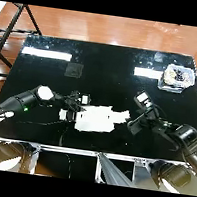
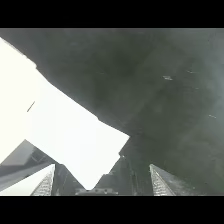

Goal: Fold the box and place the chain.

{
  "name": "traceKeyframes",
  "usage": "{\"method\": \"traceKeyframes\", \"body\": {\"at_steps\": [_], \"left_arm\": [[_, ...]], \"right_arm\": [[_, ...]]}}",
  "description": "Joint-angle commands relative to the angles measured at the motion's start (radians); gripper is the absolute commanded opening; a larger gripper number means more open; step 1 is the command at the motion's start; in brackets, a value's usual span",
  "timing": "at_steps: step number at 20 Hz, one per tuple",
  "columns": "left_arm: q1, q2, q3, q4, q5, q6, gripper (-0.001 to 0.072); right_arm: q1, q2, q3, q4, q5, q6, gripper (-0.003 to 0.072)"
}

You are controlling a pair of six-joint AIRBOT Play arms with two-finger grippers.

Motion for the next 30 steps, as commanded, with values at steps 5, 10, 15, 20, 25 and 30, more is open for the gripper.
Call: {"method": "traceKeyframes", "body": {"at_steps": [5, 10, 15, 20, 25, 30], "left_arm": [[-0.001, -0.001, 0.019, 0.030, 0.001, -0.011, 0.0022], [-0.001, -0.001, 0.019, 0.019, -0.060, -0.013, 0.0022], [-0.001, -0.001, 0.019, 0.019, -0.064, -0.013, 0.0022], [-0.001, -0.001, 0.019, 0.019, -0.065, -0.013, 0.0022], [-0.001, -0.001, 0.019, 0.019, -0.065, -0.013, 0.0022], [-0.001, -0.001, 0.019, 0.019, -0.065, -0.013, 0.0022]], "right_arm": [[0.150, -0.012, -0.074, 0.140, 0.052, -0.427, 0.0705], [0.151, -0.052, -0.074, 0.282, 0.056, -0.579, 0.0705], [0.151, -0.151, -0.074, 0.392, 0.058, -0.836, 0.0705], [0.151, -0.225, -0.047, 0.499, 0.116, -1.038, 0.0705], [0.151, -0.235, -0.023, 0.535, 0.125, -1.042, 0.0705], [0.151, -0.274, -0.009, 0.540, 0.138, -1.051, 0.0705]]}}
